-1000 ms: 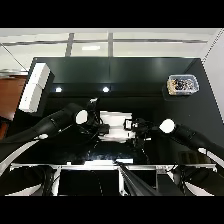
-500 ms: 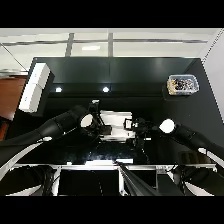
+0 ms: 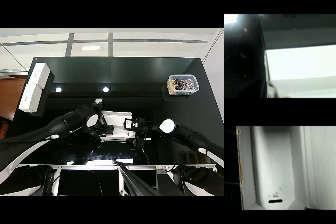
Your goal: Fold the box and place the chain.
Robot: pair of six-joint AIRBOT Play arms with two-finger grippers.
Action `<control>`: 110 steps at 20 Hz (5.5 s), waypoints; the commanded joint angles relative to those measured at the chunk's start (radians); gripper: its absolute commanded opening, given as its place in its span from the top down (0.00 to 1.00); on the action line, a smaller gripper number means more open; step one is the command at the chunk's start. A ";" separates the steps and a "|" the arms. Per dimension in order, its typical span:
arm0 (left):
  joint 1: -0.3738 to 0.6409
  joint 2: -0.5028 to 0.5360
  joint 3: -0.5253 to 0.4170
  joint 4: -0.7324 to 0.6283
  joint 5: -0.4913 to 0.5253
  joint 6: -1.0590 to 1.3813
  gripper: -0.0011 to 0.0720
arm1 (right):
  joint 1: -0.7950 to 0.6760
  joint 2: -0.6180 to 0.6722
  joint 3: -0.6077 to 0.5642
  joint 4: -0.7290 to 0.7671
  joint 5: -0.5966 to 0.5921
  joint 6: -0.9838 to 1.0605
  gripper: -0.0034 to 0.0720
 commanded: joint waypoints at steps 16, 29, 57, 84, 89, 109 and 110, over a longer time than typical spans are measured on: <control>-0.013 -0.011 0.021 0.050 -0.017 -0.055 0.71 | 0.000 -0.001 0.000 0.001 0.002 0.000 0.24; -0.014 -0.013 0.021 0.047 -0.003 -0.084 0.94 | 0.000 -0.001 0.000 0.001 0.002 0.000 0.24; -0.009 -0.007 0.021 0.043 0.045 -0.072 0.95 | -0.003 0.028 0.009 -0.016 0.008 0.024 0.00; -0.009 0.002 -0.003 0.117 -0.014 -0.132 0.95 | 0.000 0.099 0.011 -0.077 0.089 0.024 0.48; -0.009 0.002 -0.003 0.117 -0.014 -0.132 0.95 | 0.000 0.095 0.011 -0.037 0.054 0.060 0.55; -0.009 0.002 -0.003 0.117 -0.013 -0.132 0.95 | 0.088 0.095 0.011 0.086 -0.112 0.087 0.55; -0.009 0.002 -0.003 0.117 -0.013 -0.132 0.95 | 0.088 0.094 0.011 0.096 -0.111 0.087 0.55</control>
